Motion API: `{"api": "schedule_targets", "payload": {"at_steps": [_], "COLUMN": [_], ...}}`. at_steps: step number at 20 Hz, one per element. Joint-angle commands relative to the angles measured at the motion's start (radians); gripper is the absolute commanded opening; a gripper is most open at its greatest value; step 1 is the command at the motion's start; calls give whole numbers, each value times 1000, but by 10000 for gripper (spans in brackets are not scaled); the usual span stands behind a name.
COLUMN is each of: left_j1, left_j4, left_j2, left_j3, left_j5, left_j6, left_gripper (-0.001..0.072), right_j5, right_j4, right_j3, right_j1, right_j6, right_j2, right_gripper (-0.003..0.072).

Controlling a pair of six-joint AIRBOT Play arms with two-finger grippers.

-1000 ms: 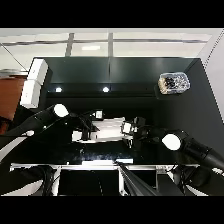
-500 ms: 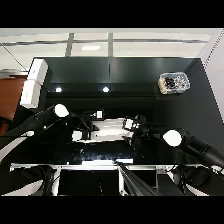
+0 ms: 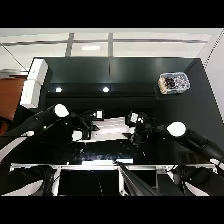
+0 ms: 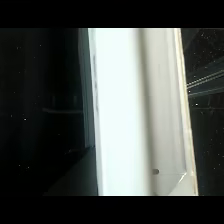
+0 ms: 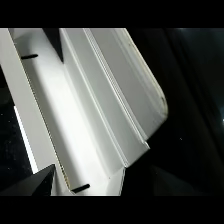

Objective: Fold the box and place the chain.

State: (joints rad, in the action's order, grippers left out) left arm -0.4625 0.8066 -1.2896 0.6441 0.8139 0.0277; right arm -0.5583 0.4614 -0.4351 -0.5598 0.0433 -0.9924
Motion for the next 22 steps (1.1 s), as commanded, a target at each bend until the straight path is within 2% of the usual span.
{"api": "schedule_targets", "payload": {"at_steps": [1, 5, 8, 15, 20, 21, 22], "left_j1": [0, 0, 0, 0, 0, 0, 0], "left_j4": [0, 0, 0, -8, -8, -8, -8], "left_j2": [0, 0, 0, 0, 0, 0, 0], "left_j3": [0, 0, 0, 0, 0, 0, 0], "left_j5": [-5, -5, -3, -1, -1, -1, -1], "left_j6": [1, 5, 8, 6, 6, 6, 6], "left_gripper": [25, 26, 26, 27, 28, 27, 27], "right_j5": [-48, -84, -123, -79, -23, -20, -16], "right_j4": [-146, -144, -89, -80, -59, -55, -36], "right_j3": [0, 0, 1, 0, 0, 0, 0], "right_j1": [16, 16, 14, -54, -61, -61, -61], "right_j6": [175, 203, 204, 203, 140, 135, 120], "right_j2": [-44, -70, -77, -159, -159, -159, -160], "right_gripper": [695, 694, 695, 694, 692, 617, 590]}}
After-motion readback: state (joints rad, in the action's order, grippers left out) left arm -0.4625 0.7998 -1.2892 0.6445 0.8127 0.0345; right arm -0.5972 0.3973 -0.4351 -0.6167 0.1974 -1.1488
